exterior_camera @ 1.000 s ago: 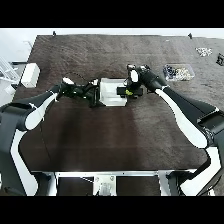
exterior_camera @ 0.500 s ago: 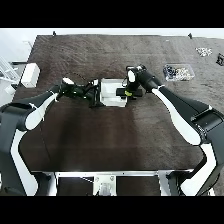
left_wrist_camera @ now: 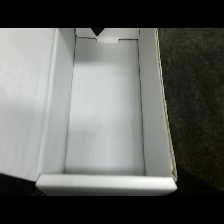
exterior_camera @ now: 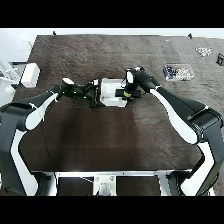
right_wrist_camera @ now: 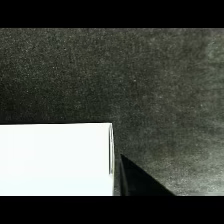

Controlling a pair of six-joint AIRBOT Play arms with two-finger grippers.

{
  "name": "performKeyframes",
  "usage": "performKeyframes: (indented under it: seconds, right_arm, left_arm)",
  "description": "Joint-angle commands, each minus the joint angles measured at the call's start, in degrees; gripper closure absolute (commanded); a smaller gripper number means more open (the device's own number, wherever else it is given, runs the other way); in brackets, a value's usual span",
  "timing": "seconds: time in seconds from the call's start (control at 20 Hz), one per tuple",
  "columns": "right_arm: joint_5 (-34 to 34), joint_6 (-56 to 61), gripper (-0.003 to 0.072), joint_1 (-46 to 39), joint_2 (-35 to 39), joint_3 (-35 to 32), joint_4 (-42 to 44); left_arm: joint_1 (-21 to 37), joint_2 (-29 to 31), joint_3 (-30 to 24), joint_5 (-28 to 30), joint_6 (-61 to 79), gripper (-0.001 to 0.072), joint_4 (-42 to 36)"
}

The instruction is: Fold the box and place the chain.

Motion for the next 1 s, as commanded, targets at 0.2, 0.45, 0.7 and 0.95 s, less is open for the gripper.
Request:
performKeyframes:
  seconds: [0.2,0.45,0.7,0.95]
  right_arm:
    - [0.2,0.72,0.0673,1.16,-0.17,0.17,-0.39]
    - [0.2,0.7,0.0414,0.94,0.31,0.2,-0.39]
    - [0.13,0.48,0.0247,0.52,2.03,0.68,-0.35]
    - [0.13,-3.13,0.0247,0.52,4.02,1.88,2.25]
  left_arm:
    - [0.07,0.04,-0.02,0.11,0.0,0.0344,0.13]
    - [0.07,0.04,-0.02,0.11,0.0,0.0344,0.13]
    - [0.07,0.02,-0.02,0.13,0.0,0.0344,0.13]
    - [0.07,0.04,-0.02,0.13,0.0,0.0344,0.13]
